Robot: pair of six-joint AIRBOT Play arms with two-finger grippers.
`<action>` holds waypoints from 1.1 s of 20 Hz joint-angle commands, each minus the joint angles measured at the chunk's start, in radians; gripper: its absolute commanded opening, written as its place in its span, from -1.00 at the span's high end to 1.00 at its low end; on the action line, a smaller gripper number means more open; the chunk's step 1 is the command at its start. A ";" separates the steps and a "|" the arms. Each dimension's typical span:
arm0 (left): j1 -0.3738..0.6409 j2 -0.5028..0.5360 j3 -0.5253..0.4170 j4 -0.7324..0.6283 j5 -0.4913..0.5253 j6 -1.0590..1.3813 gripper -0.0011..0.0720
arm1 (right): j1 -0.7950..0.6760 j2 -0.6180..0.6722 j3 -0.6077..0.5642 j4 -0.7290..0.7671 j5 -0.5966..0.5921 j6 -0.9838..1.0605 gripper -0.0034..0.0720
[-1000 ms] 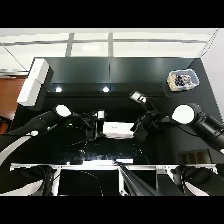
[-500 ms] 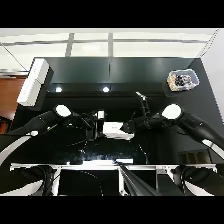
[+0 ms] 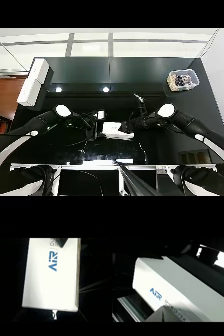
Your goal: Fold the box and place the chain.
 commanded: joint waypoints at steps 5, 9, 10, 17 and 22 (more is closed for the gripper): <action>0.023 0.040 0.000 0.004 0.001 -0.041 -0.01 | -0.160 0.235 0.152 -0.074 0.307 -0.018 0.87; 0.043 0.050 0.000 0.004 -0.004 -0.083 -0.98 | -0.370 0.396 0.187 -0.153 0.343 0.026 0.87; 0.043 0.061 0.000 0.022 -0.006 -0.097 -0.98 | -0.422 0.421 0.187 -0.152 0.354 0.026 0.87; 0.023 0.264 0.078 0.174 -0.089 -0.271 -0.97 | -0.609 0.455 0.187 -0.155 0.433 0.025 0.87; -0.111 0.092 0.198 0.129 0.013 -0.367 -0.97 | -0.609 0.455 0.186 -0.163 0.383 0.026 0.87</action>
